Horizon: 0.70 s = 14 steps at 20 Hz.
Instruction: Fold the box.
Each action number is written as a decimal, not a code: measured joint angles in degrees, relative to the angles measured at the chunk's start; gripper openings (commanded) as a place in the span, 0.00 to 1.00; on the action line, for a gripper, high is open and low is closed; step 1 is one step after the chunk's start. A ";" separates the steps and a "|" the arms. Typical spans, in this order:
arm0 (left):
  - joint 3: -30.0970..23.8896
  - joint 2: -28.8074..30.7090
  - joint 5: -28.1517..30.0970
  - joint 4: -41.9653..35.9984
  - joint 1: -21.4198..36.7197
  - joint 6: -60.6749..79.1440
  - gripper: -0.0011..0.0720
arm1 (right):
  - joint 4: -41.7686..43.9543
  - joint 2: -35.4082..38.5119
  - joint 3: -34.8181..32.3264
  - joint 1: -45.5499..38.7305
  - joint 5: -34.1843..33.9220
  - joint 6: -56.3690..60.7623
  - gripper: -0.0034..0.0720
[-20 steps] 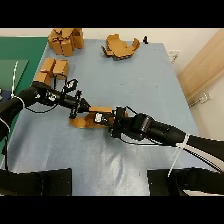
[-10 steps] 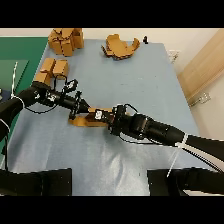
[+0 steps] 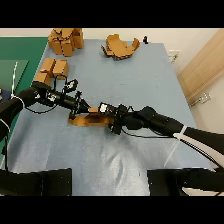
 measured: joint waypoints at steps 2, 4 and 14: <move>0.00 0.00 0.15 0.02 0.00 -0.02 0.04 | 8.00 -2.16 1.51 -2.56 -3.10 -9.44 0.79; -0.02 0.00 0.28 0.02 0.00 -0.02 0.04 | 12.92 -4.59 3.54 -4.57 -5.92 -15.67 0.79; 0.00 0.00 1.25 0.07 0.00 -0.02 0.04 | 22.38 -11.21 9.81 -6.97 -11.67 -26.05 0.72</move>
